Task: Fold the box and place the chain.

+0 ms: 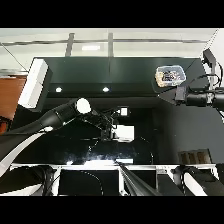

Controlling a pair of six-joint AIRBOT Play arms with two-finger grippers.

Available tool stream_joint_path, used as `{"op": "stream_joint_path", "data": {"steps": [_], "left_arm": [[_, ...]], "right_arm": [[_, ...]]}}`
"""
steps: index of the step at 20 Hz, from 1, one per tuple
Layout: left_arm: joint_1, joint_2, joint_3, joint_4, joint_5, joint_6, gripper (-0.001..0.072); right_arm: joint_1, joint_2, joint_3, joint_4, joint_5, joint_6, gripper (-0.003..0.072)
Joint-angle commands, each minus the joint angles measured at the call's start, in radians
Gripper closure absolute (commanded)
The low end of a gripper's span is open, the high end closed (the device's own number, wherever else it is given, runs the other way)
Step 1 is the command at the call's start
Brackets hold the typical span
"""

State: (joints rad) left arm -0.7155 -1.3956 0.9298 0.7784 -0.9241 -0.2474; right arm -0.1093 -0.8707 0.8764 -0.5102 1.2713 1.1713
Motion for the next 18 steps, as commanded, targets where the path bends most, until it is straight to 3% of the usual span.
{"op": "stream_joint_path", "data": {"steps": [1, 10, 16, 18], "left_arm": [[-0.018, 0.0, 0.0, 0.006, 0.034, -0.001, -0.0006], [-0.056, -0.055, -0.001, 0.019, 0.041, -0.001, -0.0006], [-0.092, -0.1, -0.002, 0.04, 0.159, 0.004, -0.0005], [-0.087, -0.098, -0.002, 0.098, 0.157, 0.008, -0.0002]], "right_arm": [[0.0, 0.0, 0.001, 0.0, 0.0, 0.0, 0.0674], [0.0, 0.0, 0.001, 0.0, 0.0, 0.0, 0.0674], [0.0, 0.0, 0.001, 0.0, 0.0, 0.0, 0.0674], [0.0, 0.0, 0.001, 0.0, 0.0, 0.0, 0.0674]]}}
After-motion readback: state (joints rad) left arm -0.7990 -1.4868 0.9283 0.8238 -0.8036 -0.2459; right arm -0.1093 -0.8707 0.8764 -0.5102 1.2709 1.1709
